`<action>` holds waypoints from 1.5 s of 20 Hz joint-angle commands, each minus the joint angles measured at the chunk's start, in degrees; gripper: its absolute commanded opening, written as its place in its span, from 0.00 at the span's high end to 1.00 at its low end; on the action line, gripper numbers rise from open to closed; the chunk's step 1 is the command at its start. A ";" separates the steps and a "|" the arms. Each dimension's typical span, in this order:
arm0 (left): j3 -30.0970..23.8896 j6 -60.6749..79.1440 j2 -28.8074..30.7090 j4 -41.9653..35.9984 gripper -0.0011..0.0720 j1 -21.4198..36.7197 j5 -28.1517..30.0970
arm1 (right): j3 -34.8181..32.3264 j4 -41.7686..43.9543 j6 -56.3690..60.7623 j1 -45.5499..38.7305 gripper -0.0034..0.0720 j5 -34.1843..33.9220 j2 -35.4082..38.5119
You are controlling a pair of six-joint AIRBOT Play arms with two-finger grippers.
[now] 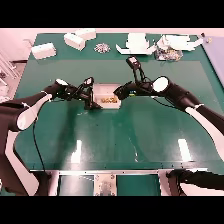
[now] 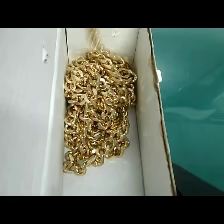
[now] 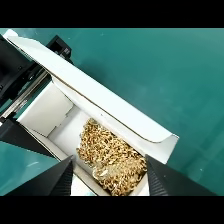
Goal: Fold the box and place the chain.
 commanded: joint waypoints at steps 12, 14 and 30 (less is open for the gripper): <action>0.02 -0.04 0.04 0.02 0.12 0.02 0.02 | 6.19 0.00 -12.72 -1.36 0.24 -15.30 2.62; 0.02 -0.07 0.04 0.02 0.12 0.02 -0.02 | 6.54 0.00 -15.80 -2.14 0.24 -15.37 -0.90; 0.02 -0.04 0.04 0.02 0.12 0.02 0.04 | 7.87 5.14 -32.30 -0.52 0.75 6.67 -7.23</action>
